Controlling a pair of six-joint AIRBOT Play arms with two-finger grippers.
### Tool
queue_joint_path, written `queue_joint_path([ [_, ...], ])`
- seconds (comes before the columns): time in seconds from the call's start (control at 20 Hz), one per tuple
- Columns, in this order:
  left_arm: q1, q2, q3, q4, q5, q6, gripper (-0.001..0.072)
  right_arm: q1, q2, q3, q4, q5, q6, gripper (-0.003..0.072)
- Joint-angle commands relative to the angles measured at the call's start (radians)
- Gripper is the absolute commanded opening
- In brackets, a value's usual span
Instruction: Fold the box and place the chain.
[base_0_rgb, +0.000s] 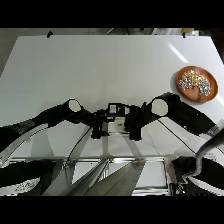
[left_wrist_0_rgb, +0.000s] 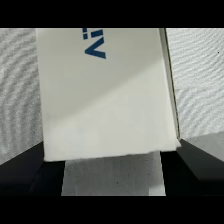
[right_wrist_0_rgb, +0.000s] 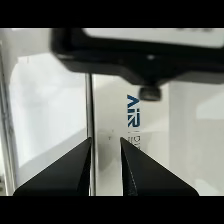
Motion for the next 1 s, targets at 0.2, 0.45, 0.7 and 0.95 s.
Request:
queue_joint_path([
  [0.2, 0.000, 0.001, 0.000, -0.001, 0.002, -0.002, 0.0315, 0.001, 0.003, 0.000, 0.064, -0.017, -0.001, 0.0017],
  [0.45, 0.000, 0.001, 0.000, -0.001, 0.002, -0.002, 0.0315, 0.001, -0.042, 0.000, 0.064, 0.001, 0.000, 0.0016],
  [0.7, 0.000, 0.001, 0.000, -0.001, 0.002, -0.002, 0.0315, 0.001, -0.043, -0.001, 0.064, 0.001, 0.001, 0.0016],
  [0.95, 0.000, 0.001, 0.000, -0.001, 0.002, -0.002, 0.0315, 0.001, -0.048, -0.001, 0.064, 0.002, 0.001, 0.0016],
])
